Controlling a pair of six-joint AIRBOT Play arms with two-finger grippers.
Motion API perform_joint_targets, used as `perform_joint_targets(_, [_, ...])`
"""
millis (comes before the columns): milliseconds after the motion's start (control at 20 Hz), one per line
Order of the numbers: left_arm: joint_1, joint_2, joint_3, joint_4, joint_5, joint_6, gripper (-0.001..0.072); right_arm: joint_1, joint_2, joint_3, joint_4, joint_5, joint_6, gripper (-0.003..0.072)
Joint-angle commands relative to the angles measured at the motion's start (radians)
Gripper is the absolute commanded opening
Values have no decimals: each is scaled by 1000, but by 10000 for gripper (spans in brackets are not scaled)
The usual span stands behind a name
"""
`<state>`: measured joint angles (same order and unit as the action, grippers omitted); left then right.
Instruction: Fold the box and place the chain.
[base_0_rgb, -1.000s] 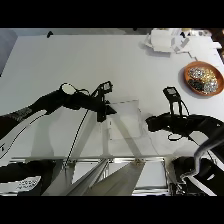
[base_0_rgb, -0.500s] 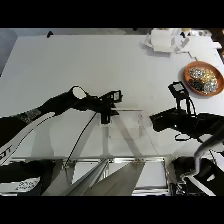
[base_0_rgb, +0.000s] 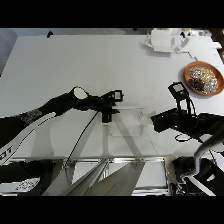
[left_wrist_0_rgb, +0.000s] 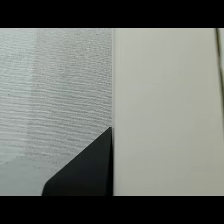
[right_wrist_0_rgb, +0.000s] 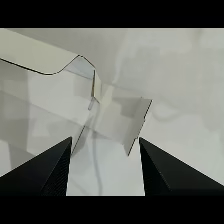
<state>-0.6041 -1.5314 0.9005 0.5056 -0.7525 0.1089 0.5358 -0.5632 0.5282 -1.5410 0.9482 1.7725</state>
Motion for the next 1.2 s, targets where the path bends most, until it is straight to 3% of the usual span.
perform_joint_targets(0, [-1,0,1,1,5,0,11,0,1,1,-4,2,-16,467])
perform_joint_targets(450, [-2,0,1,0,0,-1,11,0,1,1,6,2,-183,443])
perform_joint_targets(500, [-2,0,1,0,0,-1,11,0,1,0,24,1,-246,365])
perform_joint_targets(600, [-2,0,1,0,0,-1,11,0,0,-9,109,-3,-417,60])
perform_joint_targets(650, [-2,0,1,0,0,-1,11,0,0,-19,186,-9,-523,15])
perform_joint_targets(800, [-2,0,1,0,0,-1,11,0,-23,-87,465,-85,-888,15])
perform_joint_targets(1150, [-2,0,1,0,0,-1,11,32,-274,-132,595,-97,-1323,16])
